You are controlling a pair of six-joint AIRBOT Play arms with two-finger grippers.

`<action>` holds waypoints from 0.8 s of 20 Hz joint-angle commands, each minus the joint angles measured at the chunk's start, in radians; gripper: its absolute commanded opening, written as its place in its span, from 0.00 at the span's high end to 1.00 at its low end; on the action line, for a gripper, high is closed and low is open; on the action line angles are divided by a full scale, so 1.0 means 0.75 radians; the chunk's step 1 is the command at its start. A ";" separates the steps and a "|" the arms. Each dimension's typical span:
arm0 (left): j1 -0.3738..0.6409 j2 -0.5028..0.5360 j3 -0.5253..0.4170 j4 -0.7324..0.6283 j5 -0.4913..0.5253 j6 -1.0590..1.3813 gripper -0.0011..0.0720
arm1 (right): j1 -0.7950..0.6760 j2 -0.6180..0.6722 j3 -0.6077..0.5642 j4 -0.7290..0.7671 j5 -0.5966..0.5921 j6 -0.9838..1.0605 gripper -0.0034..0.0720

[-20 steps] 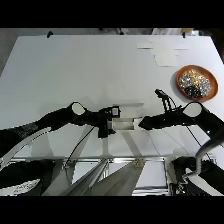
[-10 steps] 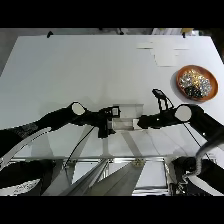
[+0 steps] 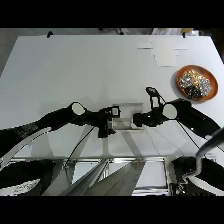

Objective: Fold the box and place the chain.

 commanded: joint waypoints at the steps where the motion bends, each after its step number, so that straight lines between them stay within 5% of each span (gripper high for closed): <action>1: -0.001 0.000 -0.001 0.001 0.000 0.002 0.64 | 0.068 -0.068 0.063 -0.190 0.058 0.241 0.40; 8: -0.001 0.000 -0.001 0.001 -0.001 0.002 0.64 | 0.159 -0.185 0.139 -0.300 0.140 0.333 0.48; 9: -0.001 0.000 -0.001 0.001 -0.001 0.002 0.64 | 0.169 -0.203 0.157 -0.314 0.151 0.335 0.56; 16: -0.001 0.000 -0.001 0.001 -0.001 0.002 0.64 | 0.193 -0.232 0.173 -0.370 0.184 0.364 0.75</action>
